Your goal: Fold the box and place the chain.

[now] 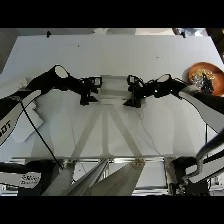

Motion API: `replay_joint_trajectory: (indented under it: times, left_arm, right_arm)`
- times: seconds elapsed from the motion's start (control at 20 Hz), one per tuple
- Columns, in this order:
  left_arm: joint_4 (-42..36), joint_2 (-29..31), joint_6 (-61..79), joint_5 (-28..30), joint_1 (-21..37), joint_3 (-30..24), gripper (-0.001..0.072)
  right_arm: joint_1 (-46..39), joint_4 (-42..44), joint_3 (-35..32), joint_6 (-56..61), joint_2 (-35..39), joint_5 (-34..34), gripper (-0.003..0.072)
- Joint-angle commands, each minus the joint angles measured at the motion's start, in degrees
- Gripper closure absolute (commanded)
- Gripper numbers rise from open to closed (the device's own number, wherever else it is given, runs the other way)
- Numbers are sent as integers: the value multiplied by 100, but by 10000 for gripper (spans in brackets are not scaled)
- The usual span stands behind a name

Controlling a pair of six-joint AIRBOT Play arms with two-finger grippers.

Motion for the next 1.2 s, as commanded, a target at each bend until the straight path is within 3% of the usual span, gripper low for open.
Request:
replay_joint_trajectory:
  times: [0.0, 0.05, 0.15, 0.2, 0.6, 0.65, 0.7, 0.75, 0.95, 1.0, 1.05, 1.1, 1.15]
  left_arm:
    - [-42, -4, 42, 302, -28, -2, 314]
    - [-44, -4, 48, 302, -50, -2, 343]
    - [-59, -4, 153, 293, -111, -2, 484]
    - [-85, -7, 216, 262, -153, -2, 502]
    - [-555, -48, 358, 385, -321, -2, 486]
    - [-566, -48, 319, 382, -321, -2, 405]
    - [-577, -48, 317, 382, -321, -2, 221]
    - [-605, -48, 317, 380, -321, -2, 151]
    - [-608, -48, 308, 358, -321, -2, 152]
    - [-603, -48, 208, 356, -321, -2, 309]
    - [-597, -46, 76, 345, -317, -2, 546]
    - [-590, -46, 9, 317, -306, -2, 691]
    - [-588, -42, -61, 291, -302, -2, 702]
  right_arm:
    - [2, 2, 7, 2, 0, 0, 168]
    - [2, 0, 7, 2, 0, 0, 168]
    - [2, 2, 7, 2, 0, 0, 168]
    - [2, 2, 7, 2, 0, 0, 168]
    - [2, 2, 7, 2, 0, 0, 168]
    - [2, 2, 7, 2, 0, 0, 168]
    - [2, 2, 7, 2, 0, 0, 168]
    - [2, 2, 7, 2, -2, 0, 168]
    - [2, 0, 7, 2, 0, 0, 168]
    - [2, 2, 7, 2, 0, 0, 168]
    - [2, 0, 7, 2, 0, 0, 168]
    - [2, 2, 7, 2, 0, 0, 168]
    - [2, 2, 7, 2, 0, 0, 168]
